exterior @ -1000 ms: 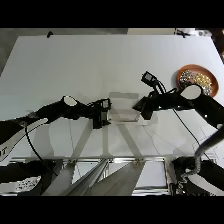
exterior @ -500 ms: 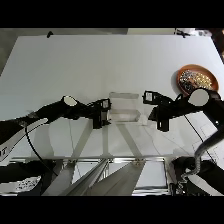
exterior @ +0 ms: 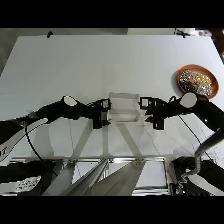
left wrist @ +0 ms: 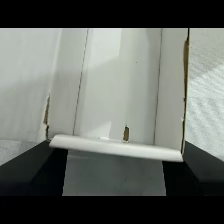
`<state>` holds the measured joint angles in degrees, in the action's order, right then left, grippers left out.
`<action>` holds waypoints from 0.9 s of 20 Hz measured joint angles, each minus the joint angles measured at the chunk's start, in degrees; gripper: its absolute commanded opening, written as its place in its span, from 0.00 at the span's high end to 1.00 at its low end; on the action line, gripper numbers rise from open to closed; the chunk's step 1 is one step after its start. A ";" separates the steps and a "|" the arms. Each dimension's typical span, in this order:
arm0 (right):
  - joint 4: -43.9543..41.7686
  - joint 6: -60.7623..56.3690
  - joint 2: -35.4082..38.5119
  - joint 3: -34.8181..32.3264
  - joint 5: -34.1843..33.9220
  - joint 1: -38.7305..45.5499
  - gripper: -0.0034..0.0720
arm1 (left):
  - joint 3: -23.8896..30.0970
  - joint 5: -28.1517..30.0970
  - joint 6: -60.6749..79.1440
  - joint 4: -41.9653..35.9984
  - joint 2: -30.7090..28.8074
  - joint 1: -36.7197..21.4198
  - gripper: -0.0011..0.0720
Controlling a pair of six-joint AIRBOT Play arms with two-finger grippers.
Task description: Fold the box and place the chain.
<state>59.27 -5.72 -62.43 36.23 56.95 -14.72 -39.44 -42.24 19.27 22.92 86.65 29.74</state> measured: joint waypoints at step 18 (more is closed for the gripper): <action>-5.18 5.99 -4.87 -0.20 -5.01 -3.19 0.83 | 0.00 0.00 -0.07 -0.04 0.00 0.00 0.70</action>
